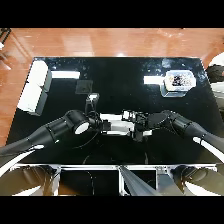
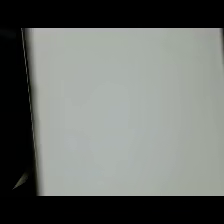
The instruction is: Fold the box and place the chain.
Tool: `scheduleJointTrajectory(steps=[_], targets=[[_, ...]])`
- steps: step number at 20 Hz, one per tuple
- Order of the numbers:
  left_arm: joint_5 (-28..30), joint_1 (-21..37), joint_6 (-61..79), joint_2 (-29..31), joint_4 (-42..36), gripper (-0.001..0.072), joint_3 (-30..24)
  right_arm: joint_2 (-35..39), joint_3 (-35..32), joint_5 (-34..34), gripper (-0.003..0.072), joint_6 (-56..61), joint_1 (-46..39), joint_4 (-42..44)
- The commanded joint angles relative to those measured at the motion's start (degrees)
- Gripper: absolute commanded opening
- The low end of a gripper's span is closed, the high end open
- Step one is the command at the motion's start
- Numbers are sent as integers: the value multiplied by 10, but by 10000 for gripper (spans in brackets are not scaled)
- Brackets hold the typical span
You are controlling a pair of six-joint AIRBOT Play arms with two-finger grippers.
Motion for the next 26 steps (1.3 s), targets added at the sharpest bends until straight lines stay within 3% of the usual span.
scheduleJointTrajectory(steps=[1,4,6,13,18,20,26], targets=[[-57,-1,-7,-33,16,551,40,0,0,0,521,0,0,0],[-60,-1,-14,-43,17,547,63,0,0,0,521,0,0,0],[-68,-1,-17,-46,17,460,77,0,0,0,522,0,0,0],[-155,-13,-36,-97,61,449,128,0,0,0,522,0,0,0],[-160,-15,-49,-124,54,434,140,0,0,0,521,0,0,0],[-158,-15,-49,-124,53,352,141,0,0,0,521,0,0,0],[-146,-15,-49,-132,54,351,153,0,0,0,521,0,0,0]])
